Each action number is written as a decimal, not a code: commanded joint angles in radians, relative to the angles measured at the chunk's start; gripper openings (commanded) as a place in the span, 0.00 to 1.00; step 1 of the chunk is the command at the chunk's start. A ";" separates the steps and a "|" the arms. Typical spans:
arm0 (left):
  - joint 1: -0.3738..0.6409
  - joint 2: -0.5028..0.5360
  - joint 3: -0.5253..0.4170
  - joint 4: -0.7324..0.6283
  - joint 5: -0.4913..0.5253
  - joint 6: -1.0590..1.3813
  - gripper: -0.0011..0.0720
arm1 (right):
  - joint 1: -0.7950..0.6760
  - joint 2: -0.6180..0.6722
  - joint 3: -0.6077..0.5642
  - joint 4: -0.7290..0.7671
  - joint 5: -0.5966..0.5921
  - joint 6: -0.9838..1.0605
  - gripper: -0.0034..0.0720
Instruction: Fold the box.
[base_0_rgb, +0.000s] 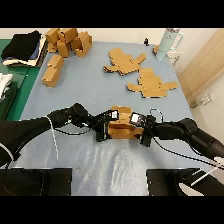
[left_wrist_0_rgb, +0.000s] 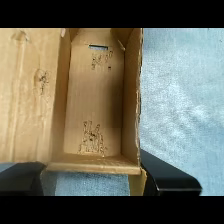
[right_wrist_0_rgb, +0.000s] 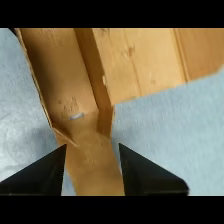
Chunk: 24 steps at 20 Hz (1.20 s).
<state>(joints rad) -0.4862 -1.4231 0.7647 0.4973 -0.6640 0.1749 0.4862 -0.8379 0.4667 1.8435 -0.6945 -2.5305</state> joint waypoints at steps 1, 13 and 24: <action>0.000 0.000 0.001 0.000 0.000 0.000 0.63 | 0.000 -0.034 0.000 0.182 0.049 -0.215 0.40; 0.000 0.000 0.001 0.000 0.000 0.000 0.63 | 0.064 -0.109 0.000 0.256 0.140 -0.291 0.54; 0.000 0.000 0.001 0.000 0.000 0.000 0.63 | 0.061 0.059 0.072 -0.247 -0.117 0.517 0.05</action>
